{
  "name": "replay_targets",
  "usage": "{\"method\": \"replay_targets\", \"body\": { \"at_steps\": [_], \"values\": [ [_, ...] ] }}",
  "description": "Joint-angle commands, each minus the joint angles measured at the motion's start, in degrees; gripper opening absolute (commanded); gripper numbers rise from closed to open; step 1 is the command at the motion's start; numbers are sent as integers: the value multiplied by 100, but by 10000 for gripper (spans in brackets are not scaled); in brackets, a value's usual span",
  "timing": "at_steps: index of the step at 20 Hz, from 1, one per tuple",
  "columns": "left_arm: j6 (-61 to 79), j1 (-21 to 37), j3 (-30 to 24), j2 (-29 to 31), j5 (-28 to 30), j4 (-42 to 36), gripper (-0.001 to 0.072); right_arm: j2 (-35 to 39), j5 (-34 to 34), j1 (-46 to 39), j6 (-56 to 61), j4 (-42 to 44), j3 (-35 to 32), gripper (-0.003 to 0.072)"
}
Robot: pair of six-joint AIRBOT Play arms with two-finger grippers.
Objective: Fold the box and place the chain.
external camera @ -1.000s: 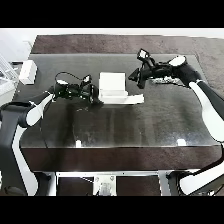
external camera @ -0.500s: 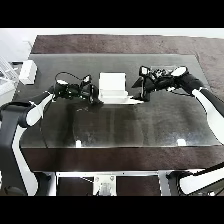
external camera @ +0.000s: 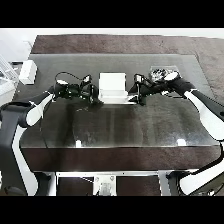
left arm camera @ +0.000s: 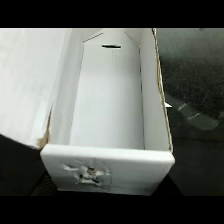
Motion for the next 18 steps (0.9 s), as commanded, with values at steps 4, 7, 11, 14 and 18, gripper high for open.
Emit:
{"method": "replay_targets", "body": {
  "at_steps": [4, 7, 11, 14, 18],
  "values": [
    [0, 2, 0, 2, 2, 0, 522, -48, -382, 146, -229, 179, 0, 361],
    [0, 2, 0, 2, 2, 0, 522, -50, -415, 264, -304, 369, -2, 287],
    [0, 2, 0, 2, 4, 2, 522, -164, -444, 409, -450, 763, -2, 193],
    [0, 2, 0, 2, 4, 2, 522, -315, -527, 450, -459, 960, -2, 196],
    [0, 2, 0, 2, 4, 2, 522, -442, -527, 448, -463, 1075, -2, 264]
  ]
}}
